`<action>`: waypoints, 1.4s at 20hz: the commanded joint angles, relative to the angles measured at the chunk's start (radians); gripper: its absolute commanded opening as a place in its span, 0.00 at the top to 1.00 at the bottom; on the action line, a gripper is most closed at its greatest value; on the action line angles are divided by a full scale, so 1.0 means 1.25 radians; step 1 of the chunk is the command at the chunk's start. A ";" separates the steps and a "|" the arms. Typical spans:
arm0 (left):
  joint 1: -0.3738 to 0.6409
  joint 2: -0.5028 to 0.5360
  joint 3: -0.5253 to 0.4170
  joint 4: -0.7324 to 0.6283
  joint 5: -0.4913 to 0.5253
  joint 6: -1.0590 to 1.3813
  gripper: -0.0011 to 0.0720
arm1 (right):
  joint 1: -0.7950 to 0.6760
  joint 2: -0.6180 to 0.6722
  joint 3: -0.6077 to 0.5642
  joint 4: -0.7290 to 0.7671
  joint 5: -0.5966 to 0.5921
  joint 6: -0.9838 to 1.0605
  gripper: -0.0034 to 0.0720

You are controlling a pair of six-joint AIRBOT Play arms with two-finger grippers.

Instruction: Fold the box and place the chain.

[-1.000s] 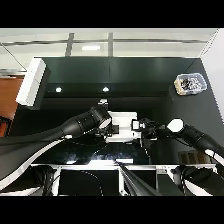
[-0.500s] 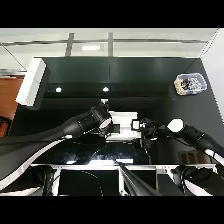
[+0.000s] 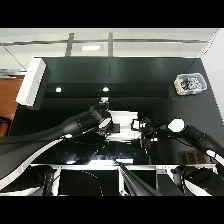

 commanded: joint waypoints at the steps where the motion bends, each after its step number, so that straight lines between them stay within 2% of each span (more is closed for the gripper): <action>1: 0.006 0.001 0.001 0.001 -0.001 0.016 0.95 | 0.000 0.042 0.006 -0.075 0.030 0.029 0.13; 4: 0.006 0.001 0.001 0.001 0.001 0.018 0.95 | 0.001 0.052 0.013 -0.162 0.064 0.067 0.12; 8: 0.006 0.001 0.001 0.001 0.001 0.018 0.95 | 0.001 0.052 0.013 -0.165 0.068 0.057 0.12; 12: 0.006 0.001 0.000 0.000 0.001 0.018 0.95 | 0.001 0.051 0.013 -0.164 0.026 0.050 0.13; 14: 0.006 0.001 0.000 0.000 0.001 0.018 0.95 | 0.001 0.051 0.013 -0.161 0.016 0.049 0.29; 17: 0.006 0.001 0.000 0.000 0.001 0.018 0.95 | 0.001 0.051 0.013 -0.123 0.016 0.049 0.31; 19: 0.006 0.001 0.000 -0.001 0.001 0.018 0.95 | 0.001 0.050 0.013 -0.074 0.016 0.049 0.49; 20: 0.006 0.001 0.000 -0.001 0.001 0.018 0.95 | 0.001 0.050 0.013 -0.056 0.016 0.049 0.70; 21: 0.006 0.001 0.000 -0.001 0.001 0.018 0.95 | 0.001 0.050 0.013 -0.045 0.017 0.049 0.79; 26: 0.006 0.001 0.000 -0.001 0.001 0.018 0.95 | 0.001 0.018 0.011 0.045 0.023 0.061 0.78; 28: 0.006 0.001 0.000 -0.001 0.001 0.018 0.95 | 0.001 0.004 0.011 0.103 -0.011 0.060 0.78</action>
